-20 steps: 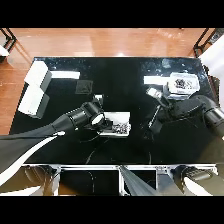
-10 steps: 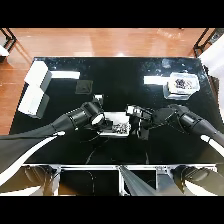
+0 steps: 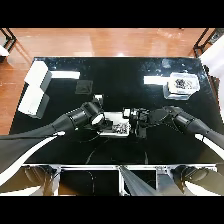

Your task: Fold the box and place the chain.

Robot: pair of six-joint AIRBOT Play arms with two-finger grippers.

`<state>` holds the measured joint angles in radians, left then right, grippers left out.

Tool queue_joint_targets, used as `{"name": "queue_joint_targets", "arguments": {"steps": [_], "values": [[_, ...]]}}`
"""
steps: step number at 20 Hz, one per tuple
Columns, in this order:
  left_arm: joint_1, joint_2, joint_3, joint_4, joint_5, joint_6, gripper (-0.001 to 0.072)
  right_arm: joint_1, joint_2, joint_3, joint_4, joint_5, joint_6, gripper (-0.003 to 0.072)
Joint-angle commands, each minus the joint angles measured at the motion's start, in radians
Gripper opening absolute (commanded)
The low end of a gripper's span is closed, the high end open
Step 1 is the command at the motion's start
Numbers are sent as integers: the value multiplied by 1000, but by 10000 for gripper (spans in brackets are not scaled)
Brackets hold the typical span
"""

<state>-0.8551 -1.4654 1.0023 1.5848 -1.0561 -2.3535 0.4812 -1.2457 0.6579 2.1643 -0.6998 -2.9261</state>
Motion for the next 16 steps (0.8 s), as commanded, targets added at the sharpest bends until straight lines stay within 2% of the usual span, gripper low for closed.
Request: {"name": "queue_joint_targets", "arguments": {"steps": [1, 5, 7, 8, 11, 12, 13, 16], "values": [[0, 0, 0, 0, 0, 0, 23, 5, -6, 0, 17, 19, -15, 563], [0, 0, 0, 0, 0, 0, 23, 34, -18, 0, 16, 19, -14, 562], [0, 0, 0, 0, 0, 0, 23, 35, -20, 0, 16, 19, -6, 349], [0, 0, 0, 0, 0, 0, 23, 34, -20, 0, 15, 19, -2, 299], [0, 0, 0, 0, 0, 0, 23, 34, -18, 0, -22, 18, 50, 290], [0, 0, 0, 0, 0, 0, 23, 34, -14, 0, -44, 11, 69, 63], [0, 0, 0, 0, 0, 0, 23, 34, -9, 0, -62, 3, 84, 21], [0, 0, 0, 0, 0, 0, 23, 32, 17, 0, -102, -4, 139, 21]]}}
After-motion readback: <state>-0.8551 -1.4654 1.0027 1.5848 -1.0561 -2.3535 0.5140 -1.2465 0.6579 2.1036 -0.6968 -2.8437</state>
